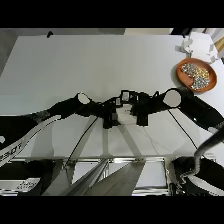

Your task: Fold the box and place the chain.

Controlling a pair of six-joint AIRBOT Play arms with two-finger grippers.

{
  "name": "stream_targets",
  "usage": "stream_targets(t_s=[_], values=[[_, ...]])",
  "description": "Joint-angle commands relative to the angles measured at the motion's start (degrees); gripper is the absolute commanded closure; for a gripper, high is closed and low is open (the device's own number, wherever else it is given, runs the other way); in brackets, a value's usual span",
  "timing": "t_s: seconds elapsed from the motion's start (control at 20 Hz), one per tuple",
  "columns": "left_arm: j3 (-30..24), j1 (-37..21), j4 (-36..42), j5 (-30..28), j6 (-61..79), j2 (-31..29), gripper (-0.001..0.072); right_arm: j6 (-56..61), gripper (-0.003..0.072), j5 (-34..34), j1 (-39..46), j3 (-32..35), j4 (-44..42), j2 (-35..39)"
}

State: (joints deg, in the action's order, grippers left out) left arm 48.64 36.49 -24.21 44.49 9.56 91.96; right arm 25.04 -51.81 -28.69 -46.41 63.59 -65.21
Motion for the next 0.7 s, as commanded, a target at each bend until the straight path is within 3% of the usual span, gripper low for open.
stream_targets(t_s=[0.0, 0.65], values=[[-0.04, 0.04, -0.22, 0.35, 0.26, -0.04, 0.0503, 0.55, 0.059, 1.92, 0.0, 0.0, 0.66, -0.04], [-0.04, 0.04, -0.22, 0.35, 0.26, -0.02, 0.0503, 0.57, 0.059, 2.16, 0.02, -0.02, 1.09, -0.04]])
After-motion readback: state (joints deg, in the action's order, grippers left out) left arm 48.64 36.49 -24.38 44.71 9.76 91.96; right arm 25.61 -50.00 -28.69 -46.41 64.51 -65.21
